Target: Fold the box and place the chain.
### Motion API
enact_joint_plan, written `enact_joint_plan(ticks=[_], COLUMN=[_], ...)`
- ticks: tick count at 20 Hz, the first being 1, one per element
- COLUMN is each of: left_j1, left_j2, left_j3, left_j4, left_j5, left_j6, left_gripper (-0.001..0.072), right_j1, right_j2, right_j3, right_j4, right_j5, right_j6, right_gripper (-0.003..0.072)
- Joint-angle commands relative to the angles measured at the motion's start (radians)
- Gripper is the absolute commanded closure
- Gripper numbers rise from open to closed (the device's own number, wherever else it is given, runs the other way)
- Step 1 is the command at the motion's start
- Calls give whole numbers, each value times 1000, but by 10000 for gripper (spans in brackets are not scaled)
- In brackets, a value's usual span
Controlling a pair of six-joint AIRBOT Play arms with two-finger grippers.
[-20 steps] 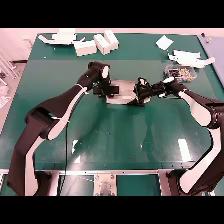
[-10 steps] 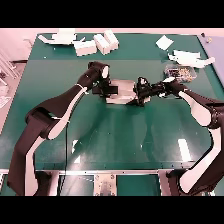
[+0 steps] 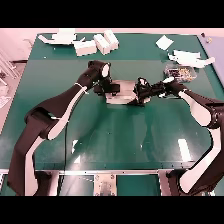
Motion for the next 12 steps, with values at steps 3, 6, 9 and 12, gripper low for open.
enact_joint_plan(ticks=[3, 6, 9, 12], left_j1=[5, 9, 9, 9], left_j2=[46, 63, 62, 58], left_j3=[6, 5, -39, -42], left_j4=[2, -4, -41, -30], left_j5=[-23, -48, -15, -10], left_j6=[34, 43, 44, 43], left_gripper=[193, 193, 194, 391], right_j1=[0, 0, 0, 0], right_j2=[0, 0, 0, 0], right_j3=[0, 0, 0, 0], right_j4=[3, 3, 3, 3], right_j5=[1, 1, 1, 2], right_j6=[1, 1, 1, 1], right_gripper=[123, 123, 123, 123])
